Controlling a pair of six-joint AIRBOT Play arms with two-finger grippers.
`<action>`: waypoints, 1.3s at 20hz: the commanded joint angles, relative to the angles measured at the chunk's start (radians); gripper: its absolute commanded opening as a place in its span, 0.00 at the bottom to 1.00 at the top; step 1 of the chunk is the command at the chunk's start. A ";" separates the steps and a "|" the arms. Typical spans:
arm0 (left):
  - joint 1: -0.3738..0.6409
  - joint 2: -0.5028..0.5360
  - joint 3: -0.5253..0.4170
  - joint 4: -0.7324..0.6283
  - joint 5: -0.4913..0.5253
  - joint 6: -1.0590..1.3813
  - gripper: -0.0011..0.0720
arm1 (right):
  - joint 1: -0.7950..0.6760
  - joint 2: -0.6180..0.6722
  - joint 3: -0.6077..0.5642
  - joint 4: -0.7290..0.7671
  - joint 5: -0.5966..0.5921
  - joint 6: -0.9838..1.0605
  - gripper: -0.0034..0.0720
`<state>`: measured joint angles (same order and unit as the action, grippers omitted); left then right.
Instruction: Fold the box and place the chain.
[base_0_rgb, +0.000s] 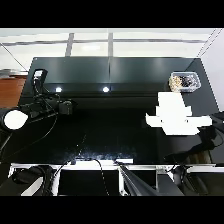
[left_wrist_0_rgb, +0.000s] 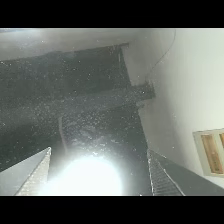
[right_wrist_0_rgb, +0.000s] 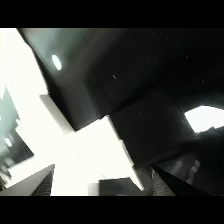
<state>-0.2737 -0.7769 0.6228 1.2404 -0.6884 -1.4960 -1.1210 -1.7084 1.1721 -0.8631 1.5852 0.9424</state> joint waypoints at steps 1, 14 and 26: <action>0.000 0.000 0.000 0.000 0.000 0.000 0.99 | 0.072 -0.058 0.048 -0.051 0.039 -0.008 0.96; 0.000 0.000 0.000 -0.027 -0.001 0.000 0.99 | 0.175 -0.082 0.051 -0.052 0.105 -0.066 0.08; 0.000 0.000 0.000 -0.027 0.001 0.000 0.99 | 0.251 -0.073 0.047 0.081 0.203 -0.087 0.07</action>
<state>-0.2737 -0.7769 0.6228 1.2125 -0.6884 -1.4963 -0.9085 -1.7866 1.2194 -0.8177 1.7542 0.8593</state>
